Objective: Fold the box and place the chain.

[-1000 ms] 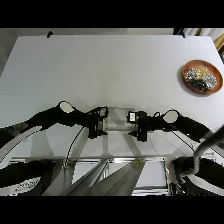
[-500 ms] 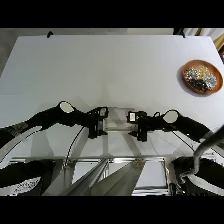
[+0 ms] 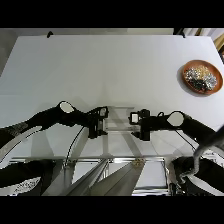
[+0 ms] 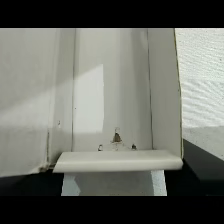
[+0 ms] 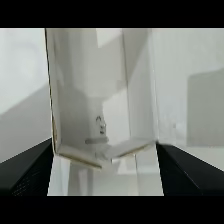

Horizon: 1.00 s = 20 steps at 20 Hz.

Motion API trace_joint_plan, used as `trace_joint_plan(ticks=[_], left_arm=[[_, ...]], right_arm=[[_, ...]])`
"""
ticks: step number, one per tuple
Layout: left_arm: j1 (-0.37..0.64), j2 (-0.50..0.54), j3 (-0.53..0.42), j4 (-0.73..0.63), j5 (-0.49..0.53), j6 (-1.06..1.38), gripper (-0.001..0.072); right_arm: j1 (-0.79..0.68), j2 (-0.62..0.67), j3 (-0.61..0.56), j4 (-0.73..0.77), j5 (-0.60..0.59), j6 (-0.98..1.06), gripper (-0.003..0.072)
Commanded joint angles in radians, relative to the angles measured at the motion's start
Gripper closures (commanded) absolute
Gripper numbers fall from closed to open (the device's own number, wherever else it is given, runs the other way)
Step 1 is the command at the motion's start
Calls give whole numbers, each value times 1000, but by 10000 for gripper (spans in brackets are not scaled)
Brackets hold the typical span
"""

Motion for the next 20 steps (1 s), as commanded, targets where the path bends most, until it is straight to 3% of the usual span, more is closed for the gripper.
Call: trace_joint_plan(ticks=[1, 3, 4, 5, 6, 7, 9, 13, 20], left_arm=[[0, 0, 0, 0, 0, 0, 435], [0, 0, 0, 0, 0, 0, 435], [0, 0, 0, 0, 0, 0, 435], [0, 0, 0, 0, 0, 0, 435], [0, 0, 0, 0, 0, 0, 435], [0, 0, 0, 0, 0, 0, 435], [0, 0, 0, 0, 0, 0, 435], [0, 0, 0, 0, 0, 0, 435], [0, 0, 0, 0, 0, 0, 435]], right_arm=[[0, 137, 1, -266, 77, 224, -28], [0, 220, 1, -380, 145, 343, -24], [0, 264, 1, -408, 171, 394, 26], [0, 303, 1, -398, 181, 435, 173], [0, 341, 1, -339, 180, 452, 452], [0, 366, 1, -251, 168, 444, 676], [0, 370, 1, -12, 60, 438, 680], [0, 284, 1, 332, -282, 438, 680], [0, -1, 1, 375, -325, 450, 680]])
